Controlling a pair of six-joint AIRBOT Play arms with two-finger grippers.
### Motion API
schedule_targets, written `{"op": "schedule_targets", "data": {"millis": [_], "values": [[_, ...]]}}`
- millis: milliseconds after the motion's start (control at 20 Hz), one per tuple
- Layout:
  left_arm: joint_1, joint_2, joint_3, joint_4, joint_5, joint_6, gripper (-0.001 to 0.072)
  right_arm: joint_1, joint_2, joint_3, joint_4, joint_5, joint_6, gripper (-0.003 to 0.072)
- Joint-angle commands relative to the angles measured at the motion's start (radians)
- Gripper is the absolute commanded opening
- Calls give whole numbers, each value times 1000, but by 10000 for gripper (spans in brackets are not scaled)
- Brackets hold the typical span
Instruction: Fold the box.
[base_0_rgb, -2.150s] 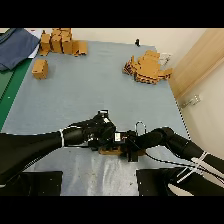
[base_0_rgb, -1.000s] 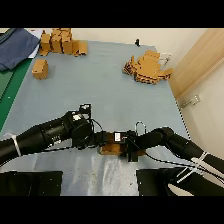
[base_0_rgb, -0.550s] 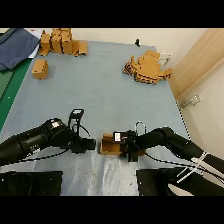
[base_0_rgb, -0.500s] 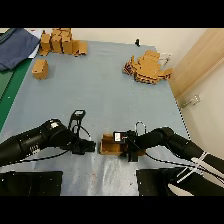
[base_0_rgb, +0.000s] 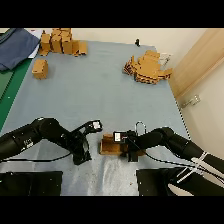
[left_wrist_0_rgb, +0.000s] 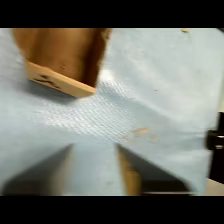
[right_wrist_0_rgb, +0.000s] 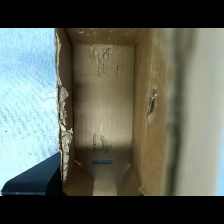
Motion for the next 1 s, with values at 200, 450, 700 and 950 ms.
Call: {"op": "schedule_targets", "data": {"millis": [200,450,700,950], "values": [[50,-89,-10,-16,183,412,682,0,1,0,0,0,0,465],[27,-156,-10,-211,180,560,683,0,1,0,0,0,0,465],[11,-226,-9,-322,181,697,686,0,1,0,0,0,0,465],[-6,-248,-4,-326,193,701,700,0,1,0,0,0,0,465]]}}
